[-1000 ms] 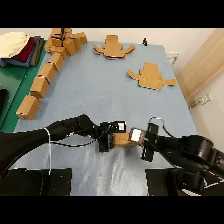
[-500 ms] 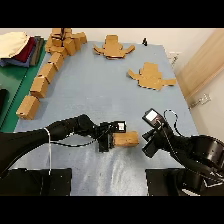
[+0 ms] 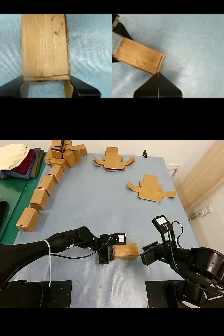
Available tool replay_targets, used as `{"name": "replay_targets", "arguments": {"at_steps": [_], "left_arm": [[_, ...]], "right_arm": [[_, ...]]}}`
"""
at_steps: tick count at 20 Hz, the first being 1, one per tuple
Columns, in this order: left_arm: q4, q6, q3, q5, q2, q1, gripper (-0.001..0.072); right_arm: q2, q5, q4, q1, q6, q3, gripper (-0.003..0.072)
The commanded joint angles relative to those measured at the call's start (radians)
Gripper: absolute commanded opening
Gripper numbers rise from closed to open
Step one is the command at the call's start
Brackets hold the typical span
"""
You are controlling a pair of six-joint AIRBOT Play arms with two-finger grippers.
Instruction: Fold the box.
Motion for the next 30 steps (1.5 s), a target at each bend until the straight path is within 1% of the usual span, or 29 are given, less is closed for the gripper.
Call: {"name": "replay_targets", "arguments": {"at_steps": [1, 2, 7, 11, 13, 19, 22, 23, 24, 25, 30], "left_arm": [[0.000, 0.000, 0.000, 0.000, 0.000, 0.000, 0.0686], [0.000, 0.000, 0.000, 0.000, 0.001, 0.000, 0.0701], [0.000, 0.000, 0.010, -0.001, 0.015, 0.000, 0.0702], [-0.014, 0.000, 0.033, -0.054, 0.018, 0.000, 0.0702], [-0.016, 0.000, 0.033, -0.060, 0.012, 0.000, 0.0702], [-0.026, -0.001, 0.033, 0.013, -0.006, -0.067, 0.0702], [-0.026, -0.052, 0.033, 0.030, -0.011, -0.066, 0.0701], [-0.026, -0.079, 0.032, 0.038, -0.011, -0.066, 0.0679], [-0.025, -0.101, 0.033, 0.042, -0.010, -0.066, 0.0517], [-0.026, -0.106, 0.033, 0.045, -0.010, -0.066, 0.0446], [-0.022, -0.108, 0.033, 0.039, -0.005, -0.066, 0.0445]], "right_arm": [[0.001, 0.000, 0.000, 0.000, 0.061, 0.001, 0.0006], [0.001, 0.000, 0.000, 0.000, 0.061, 0.001, 0.0006], [0.001, 0.000, 0.000, 0.000, 0.061, 0.001, 0.0006], [0.001, 0.000, -0.003, 0.000, 0.061, 0.001, 0.0006], [0.001, 0.000, -0.008, 0.000, 0.061, 0.001, 0.0006], [0.001, 0.000, -0.011, 0.000, 0.061, 0.001, 0.0007], [0.001, 0.000, -0.011, 0.001, 0.061, 0.001, 0.0006], [0.001, 0.000, -0.011, 0.001, 0.061, 0.001, 0.0007], [0.001, 0.000, -0.011, 0.001, 0.061, 0.001, 0.0007], [0.001, 0.000, -0.011, 0.001, 0.061, 0.001, 0.0007], [0.001, 0.000, -0.011, 0.001, 0.061, 0.001, 0.0006]]}}
